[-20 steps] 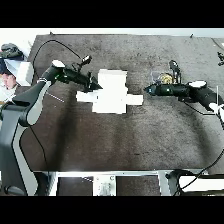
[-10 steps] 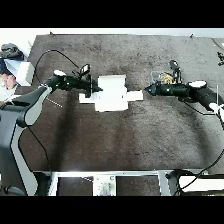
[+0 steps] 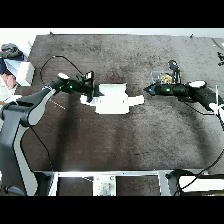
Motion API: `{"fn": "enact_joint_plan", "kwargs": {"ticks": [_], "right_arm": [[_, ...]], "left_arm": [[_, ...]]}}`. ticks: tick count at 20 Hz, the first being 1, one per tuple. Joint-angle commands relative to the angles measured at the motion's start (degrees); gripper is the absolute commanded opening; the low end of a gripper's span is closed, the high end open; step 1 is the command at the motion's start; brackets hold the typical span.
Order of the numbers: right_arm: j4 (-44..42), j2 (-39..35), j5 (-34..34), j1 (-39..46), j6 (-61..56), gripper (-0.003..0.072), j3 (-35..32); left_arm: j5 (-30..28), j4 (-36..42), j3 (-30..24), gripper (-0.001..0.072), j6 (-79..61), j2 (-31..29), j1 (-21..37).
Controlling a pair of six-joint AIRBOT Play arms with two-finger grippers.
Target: Fold the box and place the chain.
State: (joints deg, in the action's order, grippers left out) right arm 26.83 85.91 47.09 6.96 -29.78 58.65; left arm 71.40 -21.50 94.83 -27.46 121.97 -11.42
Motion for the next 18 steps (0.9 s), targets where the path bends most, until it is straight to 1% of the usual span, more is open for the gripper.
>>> {"fn": "enact_joint_plan", "kwargs": {"ticks": [1,3,4,5,7,10,13,15,18], "right_arm": [[0.0,0.0,0.3,-0.1,3.1,0.0317,0.0],[0.0,0.0,3.0,-0.2,8.2,0.0328,0.0],[0.0,0.0,5.2,-0.3,11.2,0.0437,0.0],[0.0,0.0,6.2,-0.6,13.2,0.0481,0.0],[0.0,0.0,7.2,-1.9,17.1,0.0482,0.0],[0.0,0.0,6.6,-5.1,21.3,0.0482,0.0],[1.3,0.0,3.9,-8.0,21.9,0.0483,0.0],[2.9,0.0,3.9,-9.3,23.6,0.0483,0.0],[3.0,0.0,3.5,-9.8,24.2,0.0483,0.0]], "left_arm": [[-0.3,-0.6,0.0,0.0012,-0.5,0.1,-0.2],[-0.4,-0.6,0.0,0.0012,-0.5,0.1,-0.2],[-0.5,-0.6,0.0,0.0013,-0.5,0.1,-0.2],[-0.5,-0.6,0.0,0.0012,-0.5,0.1,-0.2],[-1.3,-0.5,0.0,0.0012,-0.3,0.1,-0.2],[-3.4,0.8,0.0,0.001,0.9,0.1,-0.1],[-3.8,2.0,0.0,0.0009,-0.5,0.1,-0.1],[-4.6,2.4,0.0,0.0009,-0.5,0.1,-0.1],[-4.3,4.9,0.0,0.0009,-1.5,0.1,-0.1]]}}
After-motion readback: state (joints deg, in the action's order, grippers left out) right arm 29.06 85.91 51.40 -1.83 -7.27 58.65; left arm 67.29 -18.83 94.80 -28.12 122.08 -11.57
